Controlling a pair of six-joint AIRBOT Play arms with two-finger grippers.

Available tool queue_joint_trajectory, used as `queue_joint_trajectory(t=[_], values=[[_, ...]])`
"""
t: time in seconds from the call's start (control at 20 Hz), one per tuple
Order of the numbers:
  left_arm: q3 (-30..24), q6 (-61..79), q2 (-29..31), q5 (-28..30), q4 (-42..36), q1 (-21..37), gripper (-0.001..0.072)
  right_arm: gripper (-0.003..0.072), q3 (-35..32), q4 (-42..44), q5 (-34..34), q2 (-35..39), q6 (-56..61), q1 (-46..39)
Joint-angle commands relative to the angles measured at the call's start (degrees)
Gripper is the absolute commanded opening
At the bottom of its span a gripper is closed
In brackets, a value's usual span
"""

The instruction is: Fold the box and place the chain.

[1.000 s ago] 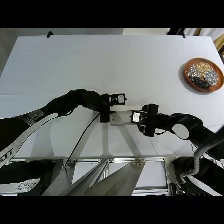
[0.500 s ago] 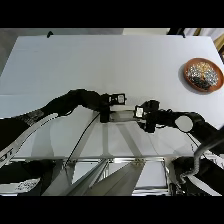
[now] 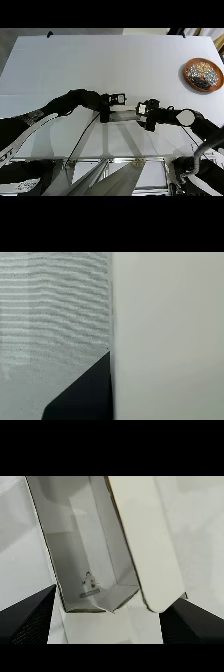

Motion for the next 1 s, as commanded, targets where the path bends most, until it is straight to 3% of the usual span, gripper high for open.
queue_joint_trajectory(t=[0.0, 0.35, 0.65, 0.85, 0.95], values=[[0.1, 0.0, 0.0, 0.0, 0.0, 0.0, 0.0012, 0.0694, 0.0, 2.5, 0.5, -2.3, -4.5, -0.7], [0.1, 0.0, 0.0, 0.0, 0.0, 0.0, 0.0013, 0.0692, 0.0, 6.4, 4.1, -4.4, -10.3, -5.0], [0.1, 0.0, 0.0, 0.0, 0.0, 0.0, 0.0013, 0.0691, 0.0, 9.2, 3.0, -7.5, -16.2, -5.6], [0.1, 0.0, 0.0, 0.0, 0.0, 0.0, 0.0012, 0.0691, 0.0, 16.6, 3.5, -8.4, -25.0, -9.3], [0.1, 0.0, 0.0, 0.0, 0.0, 0.0, 0.0013, 0.0691, 0.0, 21.6, 7.0, -8.4, -31.1, -11.0]])
